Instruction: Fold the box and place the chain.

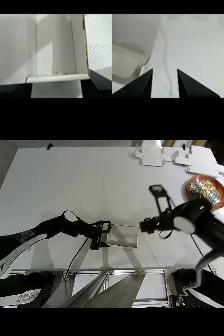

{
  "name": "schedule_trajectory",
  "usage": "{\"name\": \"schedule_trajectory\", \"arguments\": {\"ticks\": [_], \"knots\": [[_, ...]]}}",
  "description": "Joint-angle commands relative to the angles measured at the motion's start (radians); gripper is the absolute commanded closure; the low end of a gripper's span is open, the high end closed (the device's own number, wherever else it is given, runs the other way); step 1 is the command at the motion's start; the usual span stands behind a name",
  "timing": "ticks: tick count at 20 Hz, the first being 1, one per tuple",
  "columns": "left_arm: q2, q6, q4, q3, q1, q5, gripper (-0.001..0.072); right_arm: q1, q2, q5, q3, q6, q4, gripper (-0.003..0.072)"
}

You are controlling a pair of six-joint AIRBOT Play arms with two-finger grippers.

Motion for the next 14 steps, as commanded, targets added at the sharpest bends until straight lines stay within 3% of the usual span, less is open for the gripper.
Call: {"name": "schedule_trajectory", "arguments": {"ticks": [1, 4, 7, 14], "knots": [[0.0, 0.0, 0.001, 0.001, 0.001, 0.0, 0.0437, -0.277, -0.012, -0.025, 0.145, -0.27, -0.008, 0.0352], [0.0, 0.0, 0.001, 0.001, 0.001, 0.0, 0.0437, -0.533, -0.095, -0.104, 0.243, -0.388, -0.008, 0.0374], [0.0, 0.0, 0.001, 0.001, 0.001, 0.0, 0.0437, -0.716, -0.185, -0.241, 0.269, -0.447, -0.008, 0.0398], [0.0, 0.0, 0.001, 0.001, 0.001, 0.0, 0.0437, -0.911, -0.414, -0.425, 0.269, -0.461, -0.008, 0.0422]]}}
